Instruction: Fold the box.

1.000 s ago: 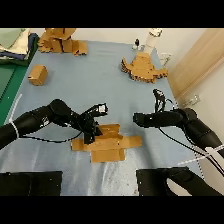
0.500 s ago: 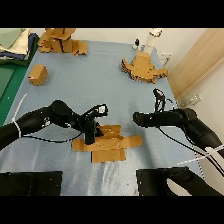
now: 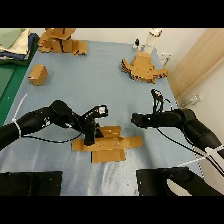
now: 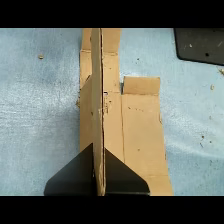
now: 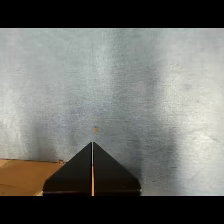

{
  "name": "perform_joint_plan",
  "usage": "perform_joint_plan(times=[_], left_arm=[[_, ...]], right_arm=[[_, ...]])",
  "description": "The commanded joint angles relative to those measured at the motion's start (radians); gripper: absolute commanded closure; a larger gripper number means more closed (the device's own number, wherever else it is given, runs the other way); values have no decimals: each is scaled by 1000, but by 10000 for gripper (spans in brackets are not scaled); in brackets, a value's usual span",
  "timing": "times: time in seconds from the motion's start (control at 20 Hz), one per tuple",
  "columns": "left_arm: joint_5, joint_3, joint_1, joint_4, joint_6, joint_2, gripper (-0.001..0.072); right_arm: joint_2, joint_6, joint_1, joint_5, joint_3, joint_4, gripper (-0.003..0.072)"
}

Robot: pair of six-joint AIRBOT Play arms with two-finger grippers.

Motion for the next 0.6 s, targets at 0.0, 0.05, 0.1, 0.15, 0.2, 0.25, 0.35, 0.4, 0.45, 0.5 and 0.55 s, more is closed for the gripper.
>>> perform_joint_plan(times=[0.0, 0.05, 0.1, 0.15, 0.2, 0.25, 0.35, 0.4, 0.45, 0.5, 0.55], left_arm=[[-14, 0, 0, 41, -7, 0, 697], [-26, 0, 0, 58, -15, 0, 697], [-39, 0, 1, 64, -23, 0, 697], [-58, 5, 2, 65, -34, 0, 697], [-75, 13, 2, 68, -42, 0, 697], [-84, 26, 2, 78, -64, 0, 697], [-106, 51, 2, 130, -128, 0, 697], [-112, 55, 2, 135, -148, 0, 697], [-117, 55, 2, 127, -172, 0, 697], [-128, 55, 0, 117, -190, 0, 697], [-142, 54, 0, 101, -191, 0, 697]], right_arm=[[1, 0, 2, -21, 0, 0, 679], [1, 0, 2, -27, 0, 0, 679], [1, 0, 2, -28, 0, 0, 680], [1, 0, 2, -27, 0, 0, 679], [1, 0, 2, -27, 0, 0, 679], [1, 0, 2, -27, 0, -1, 679], [1, 0, 2, -27, 0, 0, 679], [1, 0, 2, -28, 0, 0, 679], [1, 0, 2, -27, 0, 0, 679], [1, 0, 2, -27, 0, -1, 679], [1, -1, 2, -27, 0, -3, 679]])
